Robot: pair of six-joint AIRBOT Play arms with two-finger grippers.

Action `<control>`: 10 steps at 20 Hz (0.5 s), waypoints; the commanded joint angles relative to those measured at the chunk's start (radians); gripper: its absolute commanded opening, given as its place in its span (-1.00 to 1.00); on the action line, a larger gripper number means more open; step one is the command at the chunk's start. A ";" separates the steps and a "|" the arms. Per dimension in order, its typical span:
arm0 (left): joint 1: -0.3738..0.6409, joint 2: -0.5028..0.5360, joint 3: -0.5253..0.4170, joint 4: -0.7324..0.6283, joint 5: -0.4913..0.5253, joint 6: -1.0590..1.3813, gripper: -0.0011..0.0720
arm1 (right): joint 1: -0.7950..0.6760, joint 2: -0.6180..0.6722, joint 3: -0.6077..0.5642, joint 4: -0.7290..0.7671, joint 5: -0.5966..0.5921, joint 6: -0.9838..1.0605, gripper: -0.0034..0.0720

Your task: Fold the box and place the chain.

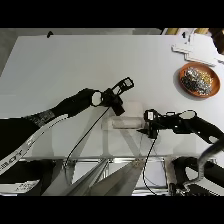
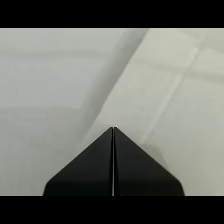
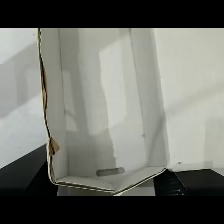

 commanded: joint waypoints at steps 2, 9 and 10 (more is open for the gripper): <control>0.006 0.107 0.002 0.031 -0.154 -0.003 -0.95 | 0.000 0.001 0.000 0.000 0.000 0.000 0.18; 0.035 0.227 -0.069 0.183 -0.504 -0.003 -0.16 | 0.000 0.001 0.000 0.000 0.000 0.000 0.18; 0.043 0.227 -0.101 0.183 -0.488 0.002 -0.16 | 0.000 0.001 0.000 0.000 0.000 0.000 0.18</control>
